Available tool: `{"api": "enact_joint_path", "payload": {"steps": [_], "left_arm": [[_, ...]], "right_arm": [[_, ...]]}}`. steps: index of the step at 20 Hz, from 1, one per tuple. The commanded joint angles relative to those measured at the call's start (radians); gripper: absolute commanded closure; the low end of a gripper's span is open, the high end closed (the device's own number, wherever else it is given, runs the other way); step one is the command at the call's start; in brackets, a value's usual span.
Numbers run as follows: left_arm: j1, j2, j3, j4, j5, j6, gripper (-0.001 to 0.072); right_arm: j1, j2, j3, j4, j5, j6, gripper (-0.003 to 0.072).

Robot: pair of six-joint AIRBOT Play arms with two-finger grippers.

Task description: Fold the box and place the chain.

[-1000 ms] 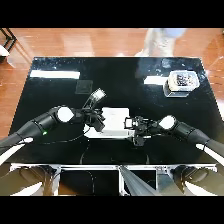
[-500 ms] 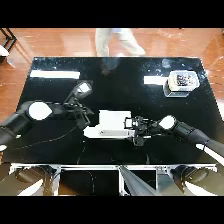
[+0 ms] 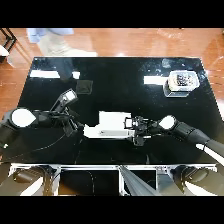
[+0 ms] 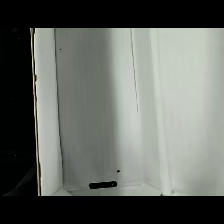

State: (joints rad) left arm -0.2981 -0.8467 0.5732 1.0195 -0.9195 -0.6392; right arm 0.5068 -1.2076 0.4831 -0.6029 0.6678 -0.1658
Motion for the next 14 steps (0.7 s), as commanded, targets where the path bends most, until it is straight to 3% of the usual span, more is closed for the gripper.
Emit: {"api": "enact_joint_path", "payload": {"steps": [1,8,10,14], "left_arm": [[-0.027,-0.033,-0.039,0.019,0.039,0.095,0.0075],[-0.132,-0.147,-0.039,-0.169,0.110,0.516,0.0082],[-0.149,-0.166,-0.039,-0.168,0.165,0.534,0.0083],[-0.156,-0.215,-0.039,-0.165,0.179,0.540,0.0091]], "right_arm": [[0.000,0.000,0.000,0.000,0.000,0.000,0.0149],[0.000,0.000,0.000,0.000,0.000,0.000,0.0149],[0.000,0.000,0.000,0.000,0.000,0.000,0.0149],[0.000,0.000,0.000,0.000,0.000,0.000,0.0150]]}}
